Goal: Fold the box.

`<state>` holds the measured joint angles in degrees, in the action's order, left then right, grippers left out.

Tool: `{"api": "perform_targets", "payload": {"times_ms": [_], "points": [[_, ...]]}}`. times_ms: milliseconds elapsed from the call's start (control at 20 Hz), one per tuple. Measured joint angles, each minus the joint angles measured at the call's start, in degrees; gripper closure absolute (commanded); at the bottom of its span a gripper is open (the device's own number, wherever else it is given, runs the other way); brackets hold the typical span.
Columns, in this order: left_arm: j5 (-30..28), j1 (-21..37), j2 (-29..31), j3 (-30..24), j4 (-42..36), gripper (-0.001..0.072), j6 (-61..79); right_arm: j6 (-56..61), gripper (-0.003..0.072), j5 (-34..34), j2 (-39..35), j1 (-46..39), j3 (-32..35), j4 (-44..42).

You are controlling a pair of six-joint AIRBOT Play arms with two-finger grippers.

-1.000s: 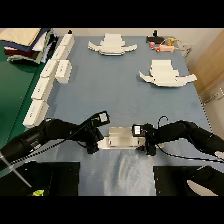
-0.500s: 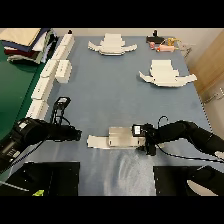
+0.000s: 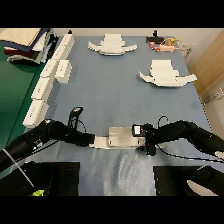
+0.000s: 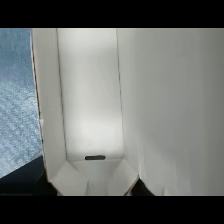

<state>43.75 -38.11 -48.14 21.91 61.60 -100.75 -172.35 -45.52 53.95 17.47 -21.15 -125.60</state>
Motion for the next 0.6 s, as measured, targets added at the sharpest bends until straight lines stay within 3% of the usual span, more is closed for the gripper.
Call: {"api": "perform_targets", "payload": {"times_ms": [200, 550, 600], "points": [[-3.9, -3.8, -0.6, 1.3, -3.3, 0.0693, 0.6, 0.0, 0.016, 0.0, 0.0, 0.0, 0.0, 0.0], [-5.3, -5.0, 2.7, 3.7, -5.0, 0.068, 0.9, 0.0, 0.016, 0.0, 0.0, 0.0, 0.0, 0.0], [-5.5, -5.0, 2.9, 3.9, -5.3, 0.0433, 0.9, 0.0, 0.016, 0.0, 0.0, 0.0, 0.0, 0.0]]}}
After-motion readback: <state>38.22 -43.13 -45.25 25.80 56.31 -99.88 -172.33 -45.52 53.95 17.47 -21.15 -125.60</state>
